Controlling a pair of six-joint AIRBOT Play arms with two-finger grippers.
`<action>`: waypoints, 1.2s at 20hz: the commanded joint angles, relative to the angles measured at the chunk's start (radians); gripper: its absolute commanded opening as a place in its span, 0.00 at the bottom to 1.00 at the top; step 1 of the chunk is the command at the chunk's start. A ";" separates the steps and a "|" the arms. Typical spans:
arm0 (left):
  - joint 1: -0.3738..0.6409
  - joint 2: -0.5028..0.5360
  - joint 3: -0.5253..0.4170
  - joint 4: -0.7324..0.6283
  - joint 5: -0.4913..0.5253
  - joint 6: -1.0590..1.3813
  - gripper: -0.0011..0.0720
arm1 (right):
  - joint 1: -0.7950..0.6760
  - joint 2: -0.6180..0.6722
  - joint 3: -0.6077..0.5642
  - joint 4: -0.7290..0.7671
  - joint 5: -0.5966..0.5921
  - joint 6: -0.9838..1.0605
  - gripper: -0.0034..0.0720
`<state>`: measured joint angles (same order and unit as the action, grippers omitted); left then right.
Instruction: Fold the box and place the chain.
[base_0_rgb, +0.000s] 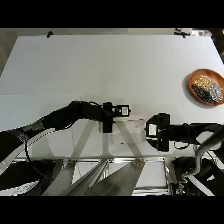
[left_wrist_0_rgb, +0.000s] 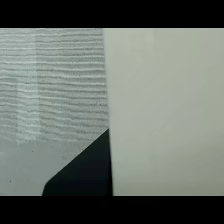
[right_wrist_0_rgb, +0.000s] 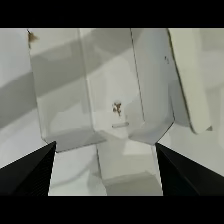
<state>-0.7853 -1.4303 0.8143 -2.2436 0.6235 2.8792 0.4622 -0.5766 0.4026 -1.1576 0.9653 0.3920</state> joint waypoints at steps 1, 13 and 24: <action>-0.001 0.000 0.000 0.000 0.001 0.000 0.03 | 0.012 -0.045 -0.042 -0.089 -0.125 -0.006 1.00; -0.001 0.000 0.000 0.000 0.000 0.000 0.03 | 0.018 0.010 -0.222 -0.013 -0.182 -0.022 1.00; -0.001 0.000 0.000 0.000 0.001 0.000 0.03 | 0.146 0.113 -0.245 -0.054 -0.267 0.206 0.97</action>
<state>-0.7853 -1.4303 0.8143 -2.2433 0.6239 2.8792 0.5983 -0.4774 0.1635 -1.2018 0.7319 0.5346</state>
